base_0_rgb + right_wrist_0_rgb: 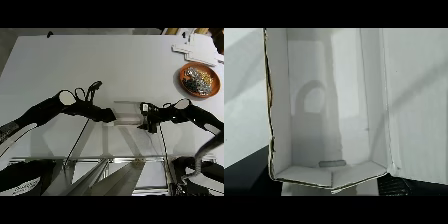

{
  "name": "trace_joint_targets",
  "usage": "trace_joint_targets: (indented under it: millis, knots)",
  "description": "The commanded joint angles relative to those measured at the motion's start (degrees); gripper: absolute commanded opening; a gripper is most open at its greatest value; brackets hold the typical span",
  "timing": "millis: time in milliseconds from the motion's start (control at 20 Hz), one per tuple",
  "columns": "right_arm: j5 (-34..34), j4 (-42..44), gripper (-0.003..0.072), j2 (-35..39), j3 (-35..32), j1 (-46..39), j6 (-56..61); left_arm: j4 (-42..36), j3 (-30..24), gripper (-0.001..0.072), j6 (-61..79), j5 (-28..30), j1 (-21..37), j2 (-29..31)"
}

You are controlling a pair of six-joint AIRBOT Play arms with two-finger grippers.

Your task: Fold the box and place the chain.

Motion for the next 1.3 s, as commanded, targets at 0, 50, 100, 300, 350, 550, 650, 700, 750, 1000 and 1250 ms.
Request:
trace_joint_targets:
  millis: [0, 50, 100, 300, 350, 550, 650, 700, 750, 1000, 1250]
  knots:
    - [0.0, 0.0, 0.0407, 0.0, 0.0, 0.0, 0.0, 5.1, 0.9, 0.0420, -3.5, 0.9, -0.8, 1.1]
    - [0.0, 0.0, 0.0407, 0.0, 0.0, 0.0, 0.0, 7.8, 1.3, 0.0415, -5.2, 0.9, -0.3, 2.5]
    - [0.0, 0.0, 0.0407, 0.0, 0.0, 0.0, 0.0, 10.6, 1.4, 0.0410, -6.3, 0.7, 0.6, 4.5]
    - [0.0, 0.0, 0.0407, 0.0, 0.0, 0.0, 0.0, 25.0, 1.4, 0.0121, -14.3, -4.1, 5.4, 10.0]
    - [0.0, 0.0, 0.0407, 0.0, 0.0, 0.0, 0.0, 27.6, 1.2, 0.0121, -16.4, -5.9, 6.2, 9.8]
    - [0.0, 0.0, 0.0407, 0.0, 0.0, 0.0, 0.0, 26.0, -1.0, 0.0121, -17.4, -6.1, 6.4, 5.4]
    - [0.0, 0.0, 0.0407, 0.0, 0.0, 0.0, 0.0, 21.9, -1.0, 0.0121, -16.7, -5.3, 5.9, 1.9]
    - [0.0, 0.0, 0.0407, 0.0, 0.0, 0.0, 0.0, 19.8, -1.0, 0.0121, -15.3, -4.7, 5.5, 1.0]
    - [0.0, 0.0, 0.0407, 0.0, 0.0, 0.0, 0.0, 17.9, -1.0, 0.0121, -14.1, -4.2, 5.1, 0.4]
    - [0.0, 0.0, 0.0407, 0.0, 0.0, 0.0, 0.0, 14.1, -1.0, 0.0132, -13.3, -3.8, 5.2, -0.1]
    - [0.0, 0.0, 0.0407, 0.0, 0.0, 0.0, 0.0, 13.0, -1.0, 0.0132, -13.8, -3.8, 5.0, -0.1]
